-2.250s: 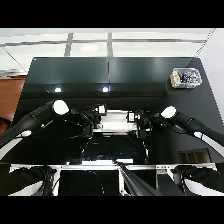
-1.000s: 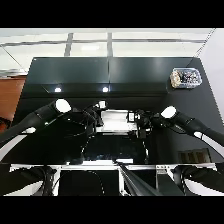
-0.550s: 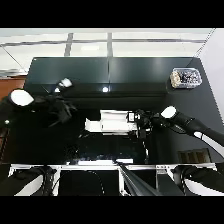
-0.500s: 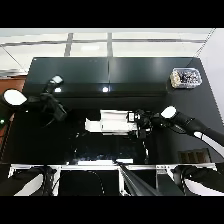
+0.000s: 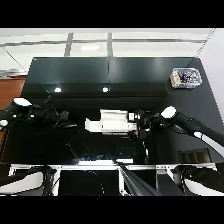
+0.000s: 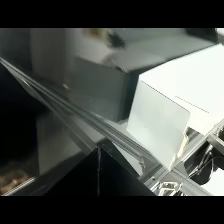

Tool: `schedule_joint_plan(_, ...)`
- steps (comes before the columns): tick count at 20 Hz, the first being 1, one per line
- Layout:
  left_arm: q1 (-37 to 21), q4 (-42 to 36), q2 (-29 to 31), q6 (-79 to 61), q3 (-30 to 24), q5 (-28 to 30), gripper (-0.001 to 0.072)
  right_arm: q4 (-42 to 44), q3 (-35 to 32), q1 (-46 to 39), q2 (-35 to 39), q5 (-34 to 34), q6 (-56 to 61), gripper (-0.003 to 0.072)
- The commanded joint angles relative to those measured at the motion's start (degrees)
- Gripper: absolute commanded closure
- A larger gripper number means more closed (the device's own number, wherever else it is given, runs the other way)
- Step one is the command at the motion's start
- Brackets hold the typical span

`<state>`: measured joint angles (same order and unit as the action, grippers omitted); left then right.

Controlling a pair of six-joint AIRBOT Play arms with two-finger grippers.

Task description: Fold the box and place the chain.

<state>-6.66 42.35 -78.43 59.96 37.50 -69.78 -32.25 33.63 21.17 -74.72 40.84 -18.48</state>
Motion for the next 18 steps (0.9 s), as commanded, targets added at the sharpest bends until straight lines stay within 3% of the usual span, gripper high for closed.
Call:
schedule_joint_plan(1,8.0,-2.0,-2.7,4.4,-0.4,6.4,0.0684,0.2,0.0,0.1,0.0,-0.2,0.0,0.022)
schedule_joint_plan(3,13.4,-3.4,-2.8,5.0,-0.4,9.6,0.0683,0.2,0.0,0.1,0.0,-0.2,0.0,0.022)
schedule_joint_plan(6,16.6,-7.3,-3.0,4.4,-0.3,11.1,0.0682,0.2,0.0,0.1,0.0,-0.2,0.0,0.022)
schedule_joint_plan(9,15.6,-8.8,-3.0,1.7,-0.3,9.2,0.0682,0.2,0.0,0.1,0.0,-0.2,0.0,0.022)
schedule_joint_plan(13,13.5,-13.5,-3.0,-4.2,0.6,2.0,0.0681,0.2,0.0,0.1,0.0,-0.2,0.0,0.022)
schedule_joint_plan(14,13.6,-13.5,-3.0,-4.4,1.2,1.7,0.062,0.2,0.0,0.1,0.0,-0.2,0.0,0.022)
schedule_joint_plan(16,13.6,-14.0,-3.0,-4.3,2.3,1.7,0.0154,0.2,0.0,0.1,0.0,-0.2,0.0,0.022)
schedule_joint_plan(17,13.6,-14.3,-3.0,-4.3,2.9,1.8,0.0071,0.2,0.0,0.1,0.0,-0.2,0.0,0.022)
schedule_joint_plan(18,13.6,-14.4,-3.0,-4.3,3.3,1.8,0.0071,0.2,0.0,0.1,0.0,-0.2,0.0,0.022)
